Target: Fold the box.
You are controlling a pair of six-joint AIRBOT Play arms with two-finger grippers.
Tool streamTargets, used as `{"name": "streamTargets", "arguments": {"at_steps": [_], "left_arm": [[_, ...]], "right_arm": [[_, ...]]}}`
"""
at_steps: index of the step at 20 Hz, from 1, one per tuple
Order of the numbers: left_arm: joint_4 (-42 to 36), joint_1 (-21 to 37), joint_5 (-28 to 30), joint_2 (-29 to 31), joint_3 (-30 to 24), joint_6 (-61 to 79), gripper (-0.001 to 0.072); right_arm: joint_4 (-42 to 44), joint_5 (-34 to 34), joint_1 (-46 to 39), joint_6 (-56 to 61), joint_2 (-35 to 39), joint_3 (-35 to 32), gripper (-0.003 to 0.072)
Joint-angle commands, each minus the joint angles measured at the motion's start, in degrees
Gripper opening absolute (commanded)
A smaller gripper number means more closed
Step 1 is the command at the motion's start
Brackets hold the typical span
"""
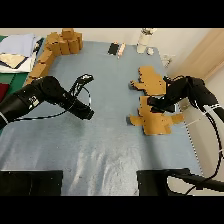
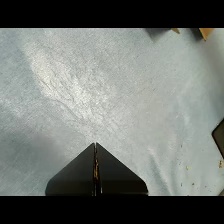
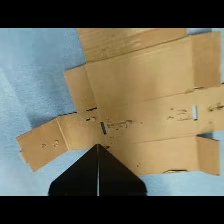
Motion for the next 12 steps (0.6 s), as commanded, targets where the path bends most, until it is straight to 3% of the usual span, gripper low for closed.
{"name": "streamTargets", "arguments": {"at_steps": [1,6,8,9,11,12], "left_arm": [[0.02,0.04,0.00,-0.02,0.04,0.02,0.0011],[0.02,0.04,0.00,-0.02,0.04,0.02,0.0011],[0.02,0.04,0.00,-0.02,0.04,0.02,0.0011],[0.02,0.04,0.00,-0.02,0.04,0.02,0.0011],[0.02,0.04,-0.02,-0.02,0.04,0.02,0.0012],[0.02,0.04,0.00,-0.02,0.04,0.02,0.0011]], "right_arm": [[0.44,0.37,0.57,-0.17,0.02,-0.94,0.0006],[-0.24,2.36,0.48,-0.92,-0.02,-0.63,0.0007],[-8.17,2.03,-1.16,-1.25,-0.04,1.60,0.0009],[-13.20,1.64,-3.39,-1.22,-0.04,3.23,0.0132],[-20.35,1.86,-10.03,-1.27,-0.04,5.92,0.0540],[-21.79,2.58,-13.79,-1.31,-0.04,6.36,0.0569]]}}
